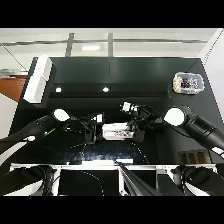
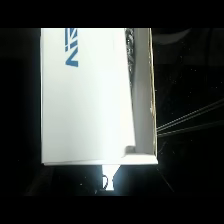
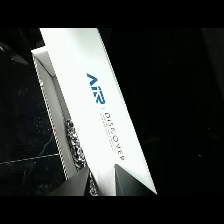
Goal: Fold the box and place the chain.
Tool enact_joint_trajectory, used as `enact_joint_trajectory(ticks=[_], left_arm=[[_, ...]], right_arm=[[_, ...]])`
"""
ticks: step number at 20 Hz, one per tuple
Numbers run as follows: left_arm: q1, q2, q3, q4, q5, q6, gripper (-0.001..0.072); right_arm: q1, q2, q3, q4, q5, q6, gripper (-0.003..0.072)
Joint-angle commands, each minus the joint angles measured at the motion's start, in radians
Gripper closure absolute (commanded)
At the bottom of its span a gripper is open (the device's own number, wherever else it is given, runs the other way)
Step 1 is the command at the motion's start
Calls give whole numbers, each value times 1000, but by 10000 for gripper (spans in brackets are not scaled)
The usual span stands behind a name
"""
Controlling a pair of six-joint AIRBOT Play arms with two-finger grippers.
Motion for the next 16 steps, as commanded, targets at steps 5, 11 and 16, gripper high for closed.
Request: enact_joint_trajectory(ticks=[5, 11, 16], left_arm=[[0, -1, 0, 0, 0, -1, 225], [0, -1, 0, 0, 0, -1, 225], [0, -1, 0, 0, 0, -1, 225]], right_arm=[[1, -1, 0, -2, 6, 1, 479], [1, -16, 0, -1, 18, 1, 478], [1, -29, 0, 0, 21, 1, 478]])
